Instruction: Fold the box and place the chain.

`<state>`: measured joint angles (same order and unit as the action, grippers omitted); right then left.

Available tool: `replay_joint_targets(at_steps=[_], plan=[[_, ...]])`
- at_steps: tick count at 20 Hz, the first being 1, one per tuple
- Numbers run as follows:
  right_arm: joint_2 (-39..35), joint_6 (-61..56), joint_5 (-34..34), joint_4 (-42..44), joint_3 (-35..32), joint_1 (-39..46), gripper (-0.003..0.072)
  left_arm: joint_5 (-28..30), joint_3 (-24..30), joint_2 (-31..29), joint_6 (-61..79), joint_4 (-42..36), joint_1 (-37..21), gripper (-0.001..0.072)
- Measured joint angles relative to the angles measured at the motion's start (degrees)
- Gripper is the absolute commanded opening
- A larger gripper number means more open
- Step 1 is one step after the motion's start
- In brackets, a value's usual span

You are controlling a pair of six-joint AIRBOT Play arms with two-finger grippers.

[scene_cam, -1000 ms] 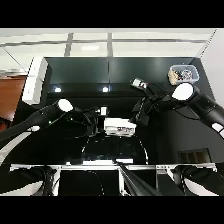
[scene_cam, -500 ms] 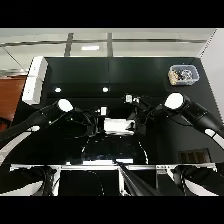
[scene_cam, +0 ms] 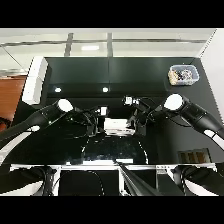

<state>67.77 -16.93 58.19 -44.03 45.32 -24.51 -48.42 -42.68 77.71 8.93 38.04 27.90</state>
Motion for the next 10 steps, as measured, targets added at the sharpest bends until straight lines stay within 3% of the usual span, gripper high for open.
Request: replay_joint_targets(at_steps=[4,5,10], plan=[[0.0,0.0,0.0,-0.3,0.0,-0.1,0.0172,0.0,0.0,0.0,0.0,0.0,0.0,0.0408],[0.0,0.0,0.0,-0.6,0.0,-0.3,0.0275,0.0,0.0,0.0,0.0,0.0,0.0,0.0409],[0.2,-0.9,-0.3,-2.4,0.0,-1.2,0.0277,0.0,0.0,0.0,0.0,-0.1,0.0,0.0409]])
